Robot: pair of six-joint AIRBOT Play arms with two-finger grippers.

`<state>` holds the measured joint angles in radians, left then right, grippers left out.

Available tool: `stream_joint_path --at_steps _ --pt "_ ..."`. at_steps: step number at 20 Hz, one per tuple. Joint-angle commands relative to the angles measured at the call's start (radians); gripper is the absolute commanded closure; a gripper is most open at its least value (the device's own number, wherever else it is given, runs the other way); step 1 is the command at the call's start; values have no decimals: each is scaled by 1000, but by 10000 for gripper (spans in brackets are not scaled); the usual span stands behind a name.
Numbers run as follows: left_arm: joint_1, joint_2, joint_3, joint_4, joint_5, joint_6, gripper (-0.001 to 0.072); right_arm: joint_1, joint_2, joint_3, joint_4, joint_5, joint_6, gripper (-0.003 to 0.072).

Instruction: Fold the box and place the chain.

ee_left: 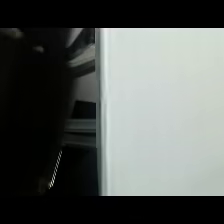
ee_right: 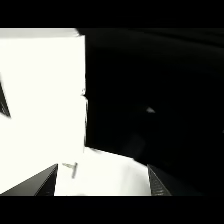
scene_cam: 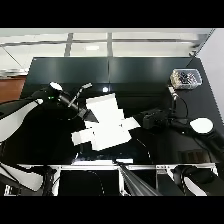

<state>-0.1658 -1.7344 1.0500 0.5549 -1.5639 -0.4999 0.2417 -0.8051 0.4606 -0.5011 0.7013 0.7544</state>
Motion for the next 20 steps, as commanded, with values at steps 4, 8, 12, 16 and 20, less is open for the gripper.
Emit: stream_joint_path --at_steps 4,8,12,16,20 --pt "-87 237 -137 -48 194 151 685 -48 -2 172 -549 422 -10 47" --pt "-200 272 -142 71 476 382 683 -1 -2 103 -543 224 -154 55" --pt "-297 268 -142 152 691 524 682 74 -3 48 -544 124 -300 55" --pt "-311 250 -142 152 825 524 679 126 -15 8 -544 105 -364 55" --pt "-311 243 -142 152 787 523 678 154 -24 -5 -530 63 -449 55"
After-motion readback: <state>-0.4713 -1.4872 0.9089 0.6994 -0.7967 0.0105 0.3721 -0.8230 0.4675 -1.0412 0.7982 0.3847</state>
